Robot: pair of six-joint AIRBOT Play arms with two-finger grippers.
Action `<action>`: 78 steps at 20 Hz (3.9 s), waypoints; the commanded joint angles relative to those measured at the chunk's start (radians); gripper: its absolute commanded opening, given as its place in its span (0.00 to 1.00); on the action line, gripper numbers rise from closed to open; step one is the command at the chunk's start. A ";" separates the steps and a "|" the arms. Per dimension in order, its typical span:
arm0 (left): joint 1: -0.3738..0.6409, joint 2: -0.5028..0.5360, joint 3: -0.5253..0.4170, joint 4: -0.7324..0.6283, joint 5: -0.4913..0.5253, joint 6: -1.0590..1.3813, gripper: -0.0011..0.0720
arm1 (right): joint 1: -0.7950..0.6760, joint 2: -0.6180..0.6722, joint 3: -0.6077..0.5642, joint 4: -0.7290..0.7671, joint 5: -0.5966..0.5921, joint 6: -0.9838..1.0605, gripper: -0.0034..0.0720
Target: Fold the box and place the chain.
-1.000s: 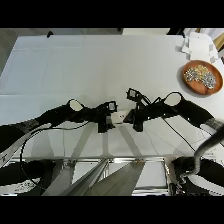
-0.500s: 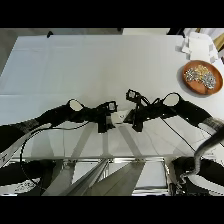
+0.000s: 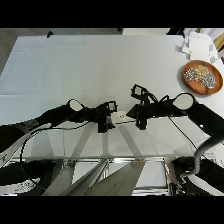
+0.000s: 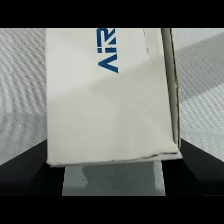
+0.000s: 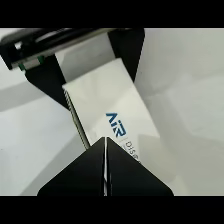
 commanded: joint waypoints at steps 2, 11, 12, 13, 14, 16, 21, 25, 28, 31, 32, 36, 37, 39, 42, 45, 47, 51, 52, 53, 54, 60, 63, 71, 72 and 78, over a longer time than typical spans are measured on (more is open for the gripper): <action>0.000 0.001 0.000 0.001 0.001 0.001 0.36 | 0.000 0.184 0.002 -0.368 0.010 0.540 0.06; 0.000 0.001 0.000 0.001 0.000 0.002 0.36 | 0.000 0.229 -0.001 -0.936 0.454 1.361 0.06; 0.000 0.001 0.000 0.001 0.000 0.001 0.36 | 0.000 0.225 -0.006 -0.923 0.446 1.378 0.06; 0.000 0.001 0.000 0.001 0.001 0.001 0.36 | 0.000 0.216 -0.019 -0.925 0.442 1.413 0.06; 0.000 0.001 0.000 0.001 0.000 0.001 0.36 | 0.000 0.202 -0.041 -0.924 0.443 1.447 0.06; 0.000 0.001 0.000 0.001 0.000 0.002 0.36 | 0.000 0.163 -0.089 -0.927 0.440 1.466 0.06; 0.000 0.001 0.000 0.001 0.001 0.001 0.36 | 0.000 0.108 -0.099 -0.924 0.456 1.489 0.06; 0.000 0.001 0.000 0.001 0.000 0.002 0.36 | 0.000 0.108 -0.099 -0.924 0.456 1.488 0.06; 0.000 0.001 0.000 0.001 0.000 0.002 0.36 | 0.000 0.108 -0.099 -0.924 0.456 1.488 0.06; 0.000 0.001 0.000 0.001 0.001 0.002 0.36 | 0.000 0.108 -0.099 -0.924 0.456 1.488 0.06; 0.000 0.001 0.000 0.001 0.000 0.002 0.36 | 0.000 0.108 -0.099 -0.924 0.456 1.488 0.06; 0.000 0.001 0.000 0.001 0.000 0.001 0.36 | 0.000 0.108 -0.099 -0.924 0.456 1.488 0.06; 0.000 0.001 0.000 0.001 0.000 0.001 0.36 | 0.000 0.108 -0.099 -0.924 0.456 1.488 0.06; 0.000 0.001 0.000 0.001 0.000 0.001 0.36 | 0.000 0.108 -0.099 -0.924 0.456 1.488 0.06; 0.000 0.001 0.000 0.001 0.000 0.001 0.36 | 0.000 0.108 -0.099 -0.924 0.456 1.488 0.06; 0.000 0.001 0.000 0.001 0.001 0.001 0.36 | 0.000 0.108 -0.099 -0.924 0.456 1.488 0.06; 0.000 0.001 0.000 0.001 -0.003 0.001 0.36 | 0.000 0.108 -0.099 -0.924 0.456 1.488 0.06; 0.000 0.001 0.000 0.002 -0.005 -0.002 0.22 | 0.000 0.108 -0.099 -0.924 0.456 1.488 0.06; 0.002 0.006 0.000 0.011 -0.016 -0.009 0.03 | 0.000 0.108 -0.099 -0.924 0.456 1.488 0.06; 0.002 0.019 0.000 0.022 -0.014 -0.010 0.02 | 0.000 0.108 -0.099 -0.924 0.456 1.488 0.06; 0.002 0.038 0.000 0.029 -0.014 -0.010 0.02 | 0.000 0.108 -0.099 -0.924 0.456 1.488 0.06; 0.004 0.256 0.000 0.233 0.115 -0.266 0.02 | 0.000 0.108 -0.099 -0.924 0.456 1.488 0.06; 0.071 0.391 0.000 0.489 0.146 -0.519 0.02 | 0.000 0.108 -0.099 -0.924 0.456 1.488 0.06; 0.649 0.573 0.000 0.727 0.074 -0.940 0.02 | 0.000 0.108 -0.099 -0.924 0.456 1.488 0.06; 0.719 0.570 0.000 0.725 0.077 -0.971 0.02 | 0.000 0.108 -0.099 -0.924 0.456 1.488 0.06; 0.991 0.500 0.000 0.720 0.074 -1.070 0.02 | 0.000 0.108 -0.099 -0.924 0.456 1.488 0.06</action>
